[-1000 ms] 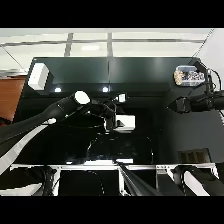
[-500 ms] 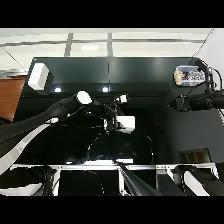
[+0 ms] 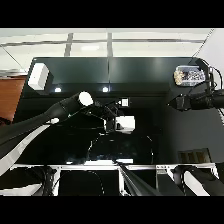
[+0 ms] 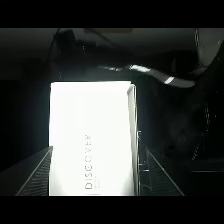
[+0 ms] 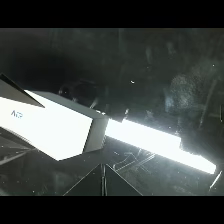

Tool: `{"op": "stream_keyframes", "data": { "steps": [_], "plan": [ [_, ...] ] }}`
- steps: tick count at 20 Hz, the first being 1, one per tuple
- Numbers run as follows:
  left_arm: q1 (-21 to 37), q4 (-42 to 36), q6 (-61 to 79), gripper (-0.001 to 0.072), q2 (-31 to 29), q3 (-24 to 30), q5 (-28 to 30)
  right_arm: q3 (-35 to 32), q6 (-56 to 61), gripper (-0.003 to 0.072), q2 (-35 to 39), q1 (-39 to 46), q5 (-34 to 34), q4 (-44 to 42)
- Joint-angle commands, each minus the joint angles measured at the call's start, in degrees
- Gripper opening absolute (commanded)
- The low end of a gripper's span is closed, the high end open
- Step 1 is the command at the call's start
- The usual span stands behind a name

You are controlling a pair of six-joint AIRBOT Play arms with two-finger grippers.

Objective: Fold the box and place the chain.

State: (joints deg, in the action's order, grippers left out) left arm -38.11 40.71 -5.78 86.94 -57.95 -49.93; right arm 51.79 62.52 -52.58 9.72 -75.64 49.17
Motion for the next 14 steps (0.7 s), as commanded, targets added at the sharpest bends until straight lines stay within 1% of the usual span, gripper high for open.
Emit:
{"op": "stream_keyframes", "data": {
  "steps": [1, 6, 10, 14],
  "plan": [
    [-0.17, 0.83, 0.0, 0.0705, -0.22, -0.94, 0.63, -0.02, 0.02, 0.0012, 0.04, 0.04, 0.09, -0.02],
    [0.63, 0.39, -0.28, 0.0705, -1.6, -2.99, -0.37, -0.02, 0.04, 0.0013, 0.04, 0.04, 0.07, -0.02],
    [1.68, 0.26, -0.52, 0.0705, -1.84, -3.06, -2.51, -0.02, 0.04, 0.0013, 0.04, 0.04, 0.07, -0.02],
    [1.9, 0.7, -3.41, 0.0705, -1.81, -3.04, -2.99, -0.02, 0.04, 0.0012, 0.04, 0.04, 0.07, -0.02]
  ]
}}
